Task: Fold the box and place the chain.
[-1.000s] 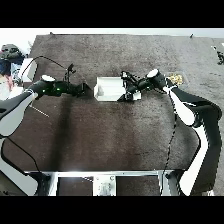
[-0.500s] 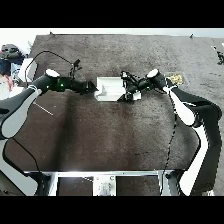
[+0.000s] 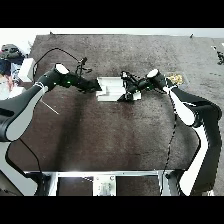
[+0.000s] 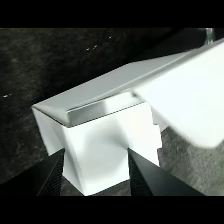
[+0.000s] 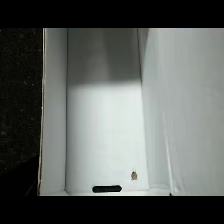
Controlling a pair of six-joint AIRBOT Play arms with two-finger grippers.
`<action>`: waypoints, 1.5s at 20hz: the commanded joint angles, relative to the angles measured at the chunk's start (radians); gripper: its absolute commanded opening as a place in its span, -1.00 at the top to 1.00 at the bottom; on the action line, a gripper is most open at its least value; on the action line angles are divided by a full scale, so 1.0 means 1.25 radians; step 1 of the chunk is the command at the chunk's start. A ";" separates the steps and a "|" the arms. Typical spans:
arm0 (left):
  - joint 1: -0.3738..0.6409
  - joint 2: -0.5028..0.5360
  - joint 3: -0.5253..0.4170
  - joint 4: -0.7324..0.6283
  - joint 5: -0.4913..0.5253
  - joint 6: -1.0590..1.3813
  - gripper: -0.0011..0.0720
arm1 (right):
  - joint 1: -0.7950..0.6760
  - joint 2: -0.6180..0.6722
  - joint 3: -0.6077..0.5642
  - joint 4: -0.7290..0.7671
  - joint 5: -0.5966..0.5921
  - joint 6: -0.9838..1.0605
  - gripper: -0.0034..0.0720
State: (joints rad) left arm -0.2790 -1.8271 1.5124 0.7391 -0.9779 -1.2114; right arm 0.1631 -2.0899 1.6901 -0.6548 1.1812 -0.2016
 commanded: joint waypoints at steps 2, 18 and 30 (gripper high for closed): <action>-0.023 0.000 0.007 0.038 0.032 -0.088 -0.18 | 0.000 0.001 0.000 0.000 0.000 0.000 -0.19; -0.112 -0.034 0.069 0.348 0.057 -0.438 -0.16 | 0.000 0.001 0.000 0.000 0.001 0.000 -0.19; -0.197 -0.175 0.319 0.698 -0.186 -0.667 -0.16 | 0.000 0.001 0.000 0.000 0.000 0.000 -0.19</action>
